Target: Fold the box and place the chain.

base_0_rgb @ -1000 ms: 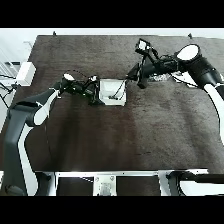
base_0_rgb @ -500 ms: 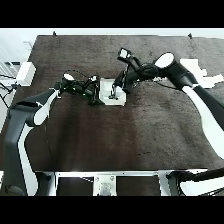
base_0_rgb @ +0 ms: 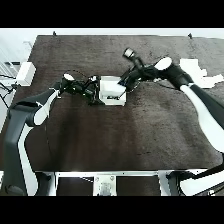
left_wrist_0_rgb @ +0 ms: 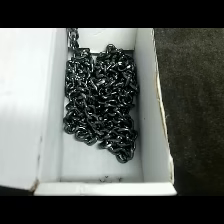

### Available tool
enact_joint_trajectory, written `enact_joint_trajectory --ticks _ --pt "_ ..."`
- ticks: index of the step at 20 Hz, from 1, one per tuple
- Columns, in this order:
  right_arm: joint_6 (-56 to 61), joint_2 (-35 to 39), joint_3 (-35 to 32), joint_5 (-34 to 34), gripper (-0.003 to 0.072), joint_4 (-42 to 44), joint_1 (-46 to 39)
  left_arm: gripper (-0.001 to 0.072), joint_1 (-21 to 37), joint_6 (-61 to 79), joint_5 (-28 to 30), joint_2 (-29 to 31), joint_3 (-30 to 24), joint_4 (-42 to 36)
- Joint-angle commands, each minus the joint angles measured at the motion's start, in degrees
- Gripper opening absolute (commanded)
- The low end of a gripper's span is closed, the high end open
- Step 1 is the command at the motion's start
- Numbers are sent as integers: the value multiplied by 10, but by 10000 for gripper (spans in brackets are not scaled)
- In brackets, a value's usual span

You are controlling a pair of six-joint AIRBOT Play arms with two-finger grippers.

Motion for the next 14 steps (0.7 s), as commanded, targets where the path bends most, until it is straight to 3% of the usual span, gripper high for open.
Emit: enact_joint_trajectory --ticks 1,3,4,5,8,14 --pt "128 32 -15 -33 437 -2 -79 459 0 0 0 0 1 0" --pt "219 31 -36 -63 440 -2 -134 459 0 0 0 0 1 0" --pt "259 27 -45 -83 500 -2 -151 459 0 0 0 0 1 0" --pt "285 17 -50 -104 505 -2 -162 459 0 0 1 0 1 0" --pt "322 -28 -47 -141 547 7 -164 459 0 0 0 0 1 0" --pt "322 -119 -12 -145 547 48 -137 459 0 0 0 0 1 0"
